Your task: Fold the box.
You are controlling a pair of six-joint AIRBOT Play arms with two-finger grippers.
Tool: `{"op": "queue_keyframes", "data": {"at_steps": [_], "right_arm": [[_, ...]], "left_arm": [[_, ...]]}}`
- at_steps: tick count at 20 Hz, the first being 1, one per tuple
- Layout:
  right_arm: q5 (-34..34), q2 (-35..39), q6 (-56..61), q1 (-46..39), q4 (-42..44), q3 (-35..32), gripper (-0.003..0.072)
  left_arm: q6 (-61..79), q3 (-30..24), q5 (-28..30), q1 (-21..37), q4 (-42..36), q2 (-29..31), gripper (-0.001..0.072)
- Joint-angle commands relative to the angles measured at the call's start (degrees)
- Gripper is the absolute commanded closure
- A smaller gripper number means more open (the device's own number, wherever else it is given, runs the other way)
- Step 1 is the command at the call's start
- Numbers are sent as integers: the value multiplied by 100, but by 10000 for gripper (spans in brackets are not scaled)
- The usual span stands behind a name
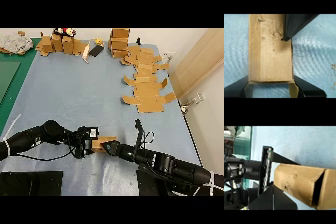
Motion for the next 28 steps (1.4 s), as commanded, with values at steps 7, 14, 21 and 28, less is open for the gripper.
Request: {"op": "queue_keyframes", "data": {"at_steps": [7, 14, 21, 28], "right_arm": [[72, -302, 72, -52, 57, -4, 682], [-282, -302, 72, -4, 72, -4, 682], [-570, -302, 72, 52, 74, -4, 682], [-675, -299, 70, 52, 72, -4, 682]], "left_arm": [[0, -2, 0, -2, 2, -2, 181], [0, -2, 0, -2, 2, -2, 181], [0, -2, 0, -2, 2, -2, 181], [0, -2, 0, -2, 2, -2, 181]]}}
